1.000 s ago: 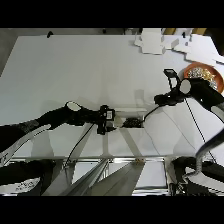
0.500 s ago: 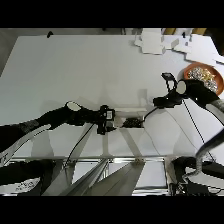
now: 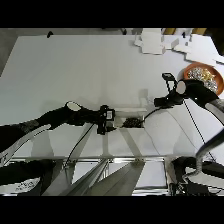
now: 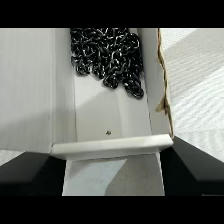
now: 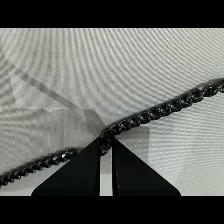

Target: Fold the box and place the chain.

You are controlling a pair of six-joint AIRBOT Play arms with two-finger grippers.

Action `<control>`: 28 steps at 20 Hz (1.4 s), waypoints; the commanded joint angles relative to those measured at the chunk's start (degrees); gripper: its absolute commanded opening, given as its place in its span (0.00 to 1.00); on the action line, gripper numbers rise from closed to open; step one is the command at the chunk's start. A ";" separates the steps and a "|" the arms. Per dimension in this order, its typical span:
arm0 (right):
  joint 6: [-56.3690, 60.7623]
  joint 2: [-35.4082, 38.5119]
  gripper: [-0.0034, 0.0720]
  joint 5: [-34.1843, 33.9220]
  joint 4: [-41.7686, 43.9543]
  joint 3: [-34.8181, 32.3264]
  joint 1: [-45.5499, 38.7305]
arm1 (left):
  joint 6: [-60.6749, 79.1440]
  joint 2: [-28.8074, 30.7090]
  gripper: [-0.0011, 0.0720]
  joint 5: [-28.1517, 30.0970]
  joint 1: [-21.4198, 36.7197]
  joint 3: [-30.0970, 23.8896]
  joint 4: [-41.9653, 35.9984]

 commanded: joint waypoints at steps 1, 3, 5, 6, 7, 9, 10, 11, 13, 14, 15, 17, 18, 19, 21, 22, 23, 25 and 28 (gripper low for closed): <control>-1.16 1.11 0.07 0.11 0.28 0.02 0.11 | 0.00 0.04 0.31 0.02 0.02 0.04 0.02; -2.32 2.73 0.07 0.33 0.33 0.02 0.13 | 0.00 0.04 0.31 0.00 0.00 0.04 0.00; -3.45 4.66 0.07 1.31 0.33 0.02 0.35 | 0.00 0.04 0.31 0.00 0.00 0.04 0.00; -3.69 5.84 0.07 1.86 0.33 0.02 0.46 | 0.00 0.04 0.31 -0.02 0.00 0.04 0.00; -3.69 7.10 0.07 2.38 0.37 0.02 0.46 | 0.00 0.04 0.31 0.00 0.02 0.04 0.00; -3.72 9.88 0.07 3.58 0.35 0.04 0.46 | 0.00 0.04 0.31 0.02 0.00 0.04 0.00; -3.74 11.28 0.07 4.26 0.39 0.02 0.46 | 0.00 0.04 0.31 0.02 0.02 0.04 0.02; -3.74 12.76 0.07 5.01 0.44 0.02 0.46 | 0.00 0.04 0.31 -0.02 0.00 0.04 0.00; -4.13 15.34 0.07 6.49 0.81 0.02 0.46 | 0.00 0.04 0.31 0.00 0.02 0.04 0.00; -4.13 16.76 0.07 7.10 1.05 0.02 0.46 | 0.00 0.04 0.31 0.02 0.02 0.04 0.00; -4.15 18.21 0.07 7.63 1.55 0.02 0.46 | 0.00 0.04 0.31 -0.02 0.00 0.04 0.02; -4.24 21.33 0.07 8.68 2.58 0.02 0.46 | 0.00 0.04 0.31 0.00 0.02 0.04 0.02; -5.16 23.15 0.07 9.42 4.04 0.02 0.46 | 0.00 0.04 0.31 0.02 0.00 0.04 0.00; -6.25 24.87 0.07 10.23 5.68 0.02 0.46 | 0.00 0.04 0.31 0.00 0.00 0.04 0.00; -8.76 28.61 0.07 12.02 9.90 0.02 0.46 | 0.00 0.04 0.31 0.00 0.00 0.04 0.00; -9.64 30.64 0.07 12.79 12.02 0.02 0.46 | 0.00 0.04 0.31 0.00 0.00 0.04 0.00; -10.62 32.48 0.07 13.42 13.92 0.02 0.46 | 0.00 0.04 0.31 0.00 0.02 0.04 0.00; -11.69 36.22 0.07 14.58 17.05 0.02 0.46 | 0.00 0.04 0.31 0.00 0.02 0.04 0.00; -11.72 41.55 0.07 14.95 18.86 0.02 0.46 | 0.00 0.04 0.31 0.00 0.00 0.04 0.02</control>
